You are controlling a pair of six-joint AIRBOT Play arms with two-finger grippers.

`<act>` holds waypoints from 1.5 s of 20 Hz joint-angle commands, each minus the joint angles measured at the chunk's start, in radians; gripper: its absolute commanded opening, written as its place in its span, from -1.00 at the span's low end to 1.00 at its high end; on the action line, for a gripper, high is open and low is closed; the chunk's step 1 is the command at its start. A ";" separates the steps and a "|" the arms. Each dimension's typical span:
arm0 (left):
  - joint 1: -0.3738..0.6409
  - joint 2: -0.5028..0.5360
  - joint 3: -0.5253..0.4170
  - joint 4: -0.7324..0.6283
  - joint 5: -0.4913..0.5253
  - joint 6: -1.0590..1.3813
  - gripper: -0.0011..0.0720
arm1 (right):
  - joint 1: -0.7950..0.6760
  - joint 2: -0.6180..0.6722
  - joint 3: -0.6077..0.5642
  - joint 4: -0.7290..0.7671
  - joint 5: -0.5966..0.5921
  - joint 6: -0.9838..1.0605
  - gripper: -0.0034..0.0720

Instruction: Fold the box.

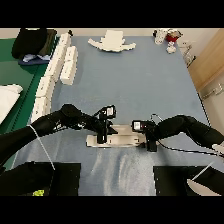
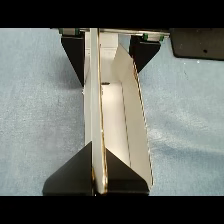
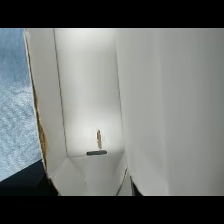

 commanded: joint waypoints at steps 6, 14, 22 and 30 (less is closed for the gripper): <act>0.001 0.000 0.000 0.000 0.000 0.000 -0.93 | -0.003 0.036 0.001 0.042 0.001 0.000 0.85; 0.001 0.000 0.000 0.000 0.000 0.000 -0.93 | -0.003 0.034 -0.047 0.053 0.046 0.000 0.83; 0.001 0.000 0.000 0.000 0.000 0.000 -0.93 | -0.002 0.039 -0.050 0.060 0.063 0.000 0.81; 0.001 0.000 0.000 0.000 0.001 0.000 -0.93 | -0.002 0.055 -0.047 0.077 0.044 0.000 0.81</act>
